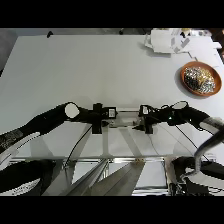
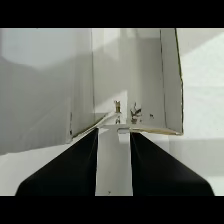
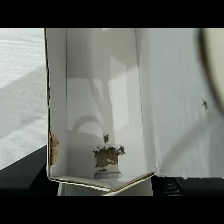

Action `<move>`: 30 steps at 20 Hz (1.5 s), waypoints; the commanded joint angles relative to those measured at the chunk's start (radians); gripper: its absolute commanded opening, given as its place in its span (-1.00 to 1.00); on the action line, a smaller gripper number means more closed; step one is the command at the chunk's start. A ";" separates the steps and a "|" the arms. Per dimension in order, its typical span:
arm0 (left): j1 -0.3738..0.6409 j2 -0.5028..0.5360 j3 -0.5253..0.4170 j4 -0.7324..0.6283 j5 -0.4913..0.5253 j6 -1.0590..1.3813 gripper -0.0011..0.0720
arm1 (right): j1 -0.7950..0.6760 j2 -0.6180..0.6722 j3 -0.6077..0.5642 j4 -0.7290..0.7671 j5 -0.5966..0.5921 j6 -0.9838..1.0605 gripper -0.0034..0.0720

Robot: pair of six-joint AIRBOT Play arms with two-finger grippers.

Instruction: Fold the box and place the chain.

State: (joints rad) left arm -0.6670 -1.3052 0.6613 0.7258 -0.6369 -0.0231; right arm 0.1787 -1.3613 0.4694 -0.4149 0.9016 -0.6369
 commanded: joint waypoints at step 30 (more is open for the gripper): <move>0.338 0.285 -0.080 0.278 -0.270 -1.321 -0.96 | 0.000 0.000 0.000 0.000 0.000 0.000 0.30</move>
State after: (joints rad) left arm -0.3756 -0.9958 0.6231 1.0538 -0.8986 -1.2022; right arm 0.1783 -1.3613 0.4694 -0.4145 0.9016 -0.6373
